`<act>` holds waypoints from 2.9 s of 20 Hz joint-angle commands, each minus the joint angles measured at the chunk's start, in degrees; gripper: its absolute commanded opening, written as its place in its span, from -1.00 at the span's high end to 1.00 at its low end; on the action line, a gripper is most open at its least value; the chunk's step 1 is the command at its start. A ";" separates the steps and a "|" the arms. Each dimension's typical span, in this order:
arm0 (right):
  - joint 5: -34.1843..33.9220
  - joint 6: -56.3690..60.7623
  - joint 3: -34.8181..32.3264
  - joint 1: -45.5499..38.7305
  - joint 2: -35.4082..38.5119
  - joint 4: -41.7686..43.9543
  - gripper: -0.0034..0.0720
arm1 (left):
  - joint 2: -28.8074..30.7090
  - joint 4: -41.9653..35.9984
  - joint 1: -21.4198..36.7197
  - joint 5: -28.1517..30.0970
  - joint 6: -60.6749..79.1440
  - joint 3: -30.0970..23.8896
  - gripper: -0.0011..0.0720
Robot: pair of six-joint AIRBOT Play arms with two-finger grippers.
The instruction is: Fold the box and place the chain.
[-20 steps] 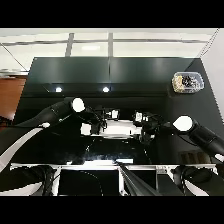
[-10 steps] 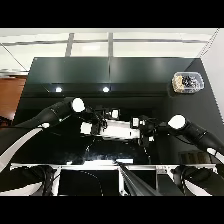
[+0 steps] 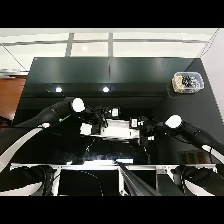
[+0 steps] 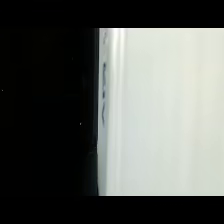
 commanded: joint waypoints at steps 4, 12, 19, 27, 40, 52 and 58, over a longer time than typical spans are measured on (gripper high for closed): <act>-1.51 -0.48 -0.04 0.00 -0.90 1.20 -0.78 | -0.04 0.00 0.00 -1.90 -1.20 0.07 0.89; -2.14 0.04 0.11 0.28 -2.10 0.70 -0.78 | -0.04 0.02 0.00 -1.95 -1.20 0.07 0.89; -4.15 2.19 0.11 2.62 -2.34 -2.27 -0.78 | -0.04 0.00 0.00 -1.95 -1.20 0.07 0.89; -4.46 2.56 0.11 2.60 -2.34 -2.21 -0.78 | -0.04 0.02 0.00 -2.10 -1.20 0.07 0.89; -3.48 2.56 0.13 1.33 -2.34 -1.53 -0.78 | -0.04 0.02 0.00 -2.10 -1.20 0.07 0.89; -2.95 2.51 0.13 0.90 -2.32 -1.33 -0.78 | -0.07 0.07 0.00 -2.12 -1.20 0.07 0.89; -2.19 2.05 0.15 -0.04 -2.27 -0.31 -0.78 | -0.17 0.04 0.00 -2.10 -1.20 0.07 0.89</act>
